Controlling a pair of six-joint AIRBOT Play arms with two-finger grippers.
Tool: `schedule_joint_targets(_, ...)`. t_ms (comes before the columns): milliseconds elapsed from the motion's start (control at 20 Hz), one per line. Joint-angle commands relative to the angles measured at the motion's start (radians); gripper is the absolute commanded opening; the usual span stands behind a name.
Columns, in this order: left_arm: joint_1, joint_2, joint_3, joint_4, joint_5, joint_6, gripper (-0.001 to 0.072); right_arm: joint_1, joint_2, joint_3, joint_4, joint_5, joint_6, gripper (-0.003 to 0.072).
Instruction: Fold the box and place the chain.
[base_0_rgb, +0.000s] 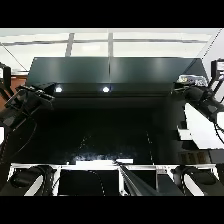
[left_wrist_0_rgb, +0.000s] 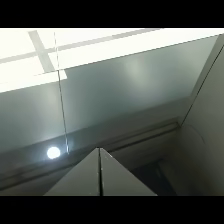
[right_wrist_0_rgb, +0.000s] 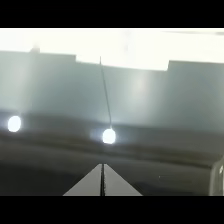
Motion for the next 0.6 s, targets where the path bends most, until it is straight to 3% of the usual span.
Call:
schedule_joint_targets(0,0.000,-0.007,0.000,-0.001,0.019,-0.003,0.0026,-0.035,-0.034,0.000,-0.031,-0.274,-0.016,0.0189)
schedule_joint_targets(50,0.000,-0.013,0.000,0.000,0.019,-0.002,0.0027,-0.076,-0.067,0.000,-0.029,-0.383,-0.016,0.0396)
schedule_joint_targets(100,0.001,-0.021,0.000,0.002,0.019,-0.002,0.0032,-0.126,-0.105,0.002,-0.030,-0.447,-0.024,0.0667)
schedule_joint_targets(150,0.000,-0.029,0.000,0.003,0.017,-0.003,0.0156,-0.180,-0.140,0.008,-0.030,-0.451,-0.037,0.0720)
schedule_joint_targets(200,0.000,-0.038,0.000,0.003,0.016,-0.013,0.0527,-0.233,-0.175,0.018,-0.030,-0.439,-0.036,0.0720)
schedule_joint_targets(250,0.000,-0.048,0.000,0.000,0.018,-0.017,0.0707,-0.288,-0.216,0.032,-0.025,-0.430,-0.034,0.0720)
schedule_joint_targets(350,0.000,-0.065,0.000,-0.001,0.010,-0.016,0.0710,-0.437,-0.330,0.109,0.040,-0.373,-0.034,0.0720)
schedule_joint_targets(450,0.000,-0.079,0.000,-0.001,0.005,-0.017,0.0710,-0.626,-0.446,0.242,0.104,-0.121,-0.011,0.0720)
schedule_joint_targets(550,0.001,-0.097,0.000,0.000,-0.001,-0.085,0.0710,-0.811,-0.537,0.388,0.033,0.177,0.100,0.0720)
